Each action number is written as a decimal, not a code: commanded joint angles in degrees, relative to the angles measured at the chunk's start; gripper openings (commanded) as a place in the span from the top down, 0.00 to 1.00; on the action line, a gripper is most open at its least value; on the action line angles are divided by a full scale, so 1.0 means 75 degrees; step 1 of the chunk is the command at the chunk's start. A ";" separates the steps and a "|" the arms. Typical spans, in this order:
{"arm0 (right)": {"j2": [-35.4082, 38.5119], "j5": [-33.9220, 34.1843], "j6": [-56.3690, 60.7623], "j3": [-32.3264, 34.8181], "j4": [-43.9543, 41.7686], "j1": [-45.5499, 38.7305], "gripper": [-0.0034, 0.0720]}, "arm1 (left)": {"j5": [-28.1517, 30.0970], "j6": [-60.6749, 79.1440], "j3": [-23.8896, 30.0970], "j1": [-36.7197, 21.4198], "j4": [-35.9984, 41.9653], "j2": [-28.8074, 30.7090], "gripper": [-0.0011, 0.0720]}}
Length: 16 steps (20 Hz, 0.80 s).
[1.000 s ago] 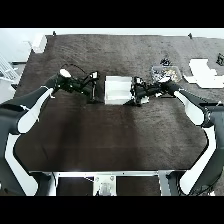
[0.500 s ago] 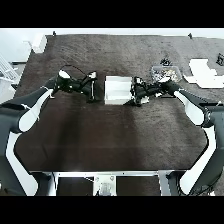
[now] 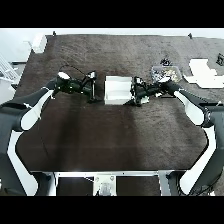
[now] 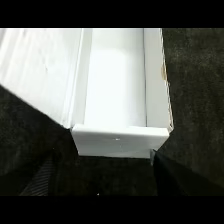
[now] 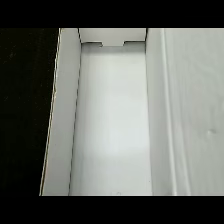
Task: Fold the box and place the chain.
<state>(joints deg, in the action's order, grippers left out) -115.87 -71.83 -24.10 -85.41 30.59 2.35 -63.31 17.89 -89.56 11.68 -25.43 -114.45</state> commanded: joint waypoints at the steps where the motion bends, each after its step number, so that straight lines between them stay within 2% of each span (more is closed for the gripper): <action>1: 0.0003 -0.0003 0.0003 0.0000 -0.0003 -0.0006 0.18 | -0.0111 0.0087 -0.0006 -0.0006 0.0146 -0.0032 0.00; 4: 0.0003 -0.0003 0.0003 0.0000 -0.0003 -0.0006 0.18 | -0.0277 0.0315 -0.0006 -0.0006 0.0493 -0.0128 0.00; 16: 0.0003 -0.0003 0.0003 0.0000 -0.0003 -0.0006 0.18 | -0.0300 0.0487 -0.0032 -0.0006 0.0460 -0.0364 0.00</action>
